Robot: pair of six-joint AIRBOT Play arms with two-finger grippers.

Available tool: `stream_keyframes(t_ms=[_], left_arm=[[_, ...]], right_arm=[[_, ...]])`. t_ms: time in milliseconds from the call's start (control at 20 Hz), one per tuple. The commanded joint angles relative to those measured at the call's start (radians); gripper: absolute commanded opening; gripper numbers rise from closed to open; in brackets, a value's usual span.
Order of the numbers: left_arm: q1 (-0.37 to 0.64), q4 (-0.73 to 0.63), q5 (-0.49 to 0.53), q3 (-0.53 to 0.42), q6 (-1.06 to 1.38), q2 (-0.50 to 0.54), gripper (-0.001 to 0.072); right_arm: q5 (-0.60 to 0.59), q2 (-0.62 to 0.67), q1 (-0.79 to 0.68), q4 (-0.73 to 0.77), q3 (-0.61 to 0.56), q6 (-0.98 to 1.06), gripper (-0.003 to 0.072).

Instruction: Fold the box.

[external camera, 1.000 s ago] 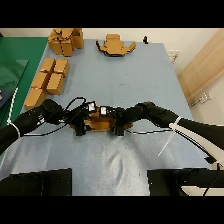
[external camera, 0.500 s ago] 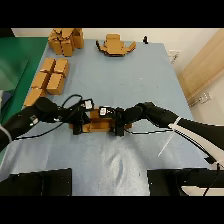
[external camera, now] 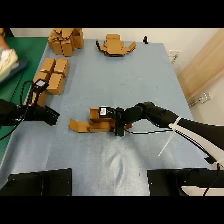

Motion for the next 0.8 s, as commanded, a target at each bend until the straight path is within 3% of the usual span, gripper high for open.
stream_keyframes(t_ms=[0,250,550,650,750], left_arm=[[0.0,-0.004,-0.085,-0.023,-0.23,-0.097,0.0017],[-0.172,-0.214,-0.078,-0.024,-0.181,-0.276,0.0021],[-0.22,-0.274,-0.071,-0.022,-0.111,-0.3,0.0024],[-0.212,-0.363,-0.087,-0.021,-0.054,-0.297,0.0286],[-0.206,-0.447,-0.1,-0.021,0.006,-0.297,0.0286]], right_arm=[[-0.011,0.0,0.0,0.0,0.0,0.002,0.0538],[-0.008,0.0,0.001,0.0,0.0,0.008,0.0538],[-0.008,0.0,0.001,0.0,0.0,0.008,0.0538],[-0.01,0.0,0.0,0.0,0.0,0.008,0.0538],[-0.011,0.0,0.001,0.0,0.0,0.008,0.0538]])
